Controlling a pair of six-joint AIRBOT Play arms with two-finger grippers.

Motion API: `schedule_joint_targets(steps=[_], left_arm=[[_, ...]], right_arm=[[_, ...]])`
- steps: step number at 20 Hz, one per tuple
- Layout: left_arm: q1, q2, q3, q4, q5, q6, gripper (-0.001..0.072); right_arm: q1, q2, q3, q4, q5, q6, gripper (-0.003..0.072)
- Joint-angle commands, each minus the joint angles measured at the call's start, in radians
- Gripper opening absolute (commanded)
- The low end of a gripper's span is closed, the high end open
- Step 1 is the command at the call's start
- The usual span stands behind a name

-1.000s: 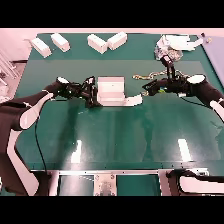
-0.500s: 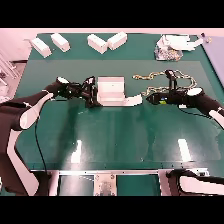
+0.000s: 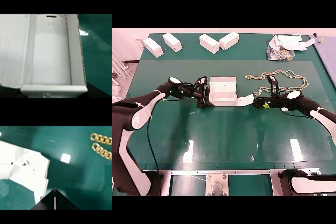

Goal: Fold the box and place the chain.

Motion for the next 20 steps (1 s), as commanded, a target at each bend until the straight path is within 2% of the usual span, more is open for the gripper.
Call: schedule_joint_targets(steps=[1, 4, 9, 18, 20], left_arm=[[0.0, 0.0, 0.001, 0.0, 0.0, 0.0, 0.0513], [0.0, 0.0, 0.001, 0.0, 0.0, 0.0, 0.0513], [0.0, 0.0, 0.001, 0.0, 0.0, 0.0, 0.0513], [0.0, 0.0, 0.001, 0.0, 0.0, 0.0, 0.0513], [0.0, 0.0, 0.001, 0.0, 0.0, 0.0, 0.0513]], right_arm=[[0.027, -0.01, 0.007, 0.07, -0.034, -0.039, 0.001], [0.063, -0.01, 0.023, 0.119, -0.033, -0.056, 0.0009], [0.156, -0.008, 0.058, 0.116, -0.032, -0.109, 0.0009], [0.163, -0.008, 0.136, 0.116, -0.006, -0.102, 0.0013], [0.165, -0.008, 0.14, 0.115, 0.001, -0.102, 0.0125]])
